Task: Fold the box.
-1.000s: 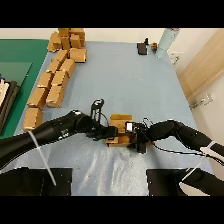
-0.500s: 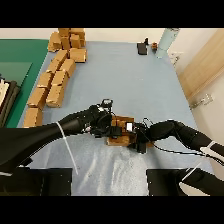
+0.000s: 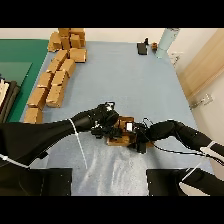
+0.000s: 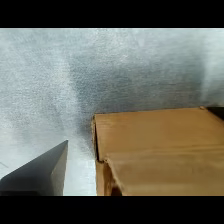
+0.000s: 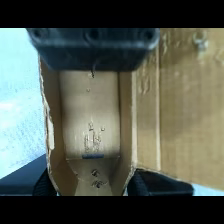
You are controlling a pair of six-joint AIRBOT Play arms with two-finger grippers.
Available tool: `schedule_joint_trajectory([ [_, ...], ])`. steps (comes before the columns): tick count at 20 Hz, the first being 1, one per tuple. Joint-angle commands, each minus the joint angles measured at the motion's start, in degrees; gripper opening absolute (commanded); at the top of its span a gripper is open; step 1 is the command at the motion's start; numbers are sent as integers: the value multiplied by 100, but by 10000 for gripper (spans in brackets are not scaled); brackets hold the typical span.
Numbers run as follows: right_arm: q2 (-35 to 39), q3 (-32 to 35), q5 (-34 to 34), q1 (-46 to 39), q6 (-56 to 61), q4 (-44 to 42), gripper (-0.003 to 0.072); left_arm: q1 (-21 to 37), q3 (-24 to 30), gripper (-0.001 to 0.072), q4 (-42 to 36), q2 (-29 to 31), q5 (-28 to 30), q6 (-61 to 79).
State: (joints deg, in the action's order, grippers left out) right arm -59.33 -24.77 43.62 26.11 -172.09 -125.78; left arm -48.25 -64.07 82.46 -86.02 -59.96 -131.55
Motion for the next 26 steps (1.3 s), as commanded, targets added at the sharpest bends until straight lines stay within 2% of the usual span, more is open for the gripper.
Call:
schedule_joint_trajectory([
  [1, 0, -2, -2, -2, 2, 0, 515, 0, -116, 490, 7, -179, -131, 136],
  [7, 0, -2, -2, -2, 2, 0, 514, 0, -122, 488, -15, -197, 151, 162],
  [8, 0, -2, -2, -2, 2, 0, 514, 0, -122, 400, -26, -197, 144, 153],
  [9, 0, -2, -2, -2, 2, 0, 514, 0, -122, 230, -72, -197, 140, 157],
  [10, 0, -2, 0, -2, 2, 0, 514, 0, -122, 153, -153, -197, 146, 164],
  [13, 0, -2, 0, -2, 2, 0, 514, -20, -122, 153, -192, -197, 142, 160],
  [14, 0, -2, 0, -2, 2, 0, 514, -39, -122, 109, -190, -197, 144, 162],
  [15, 0, -2, 0, -2, 2, -2, 514, -72, -122, 14, -184, -197, 151, 166],
  [25, 0, -2, 0, -2, 2, 0, 514, -142, -122, 17, -236, -197, 251, 166],
  [26, 0, -2, -2, -2, 2, 0, 514, -142, -122, 81, -238, -197, 251, 166],
])
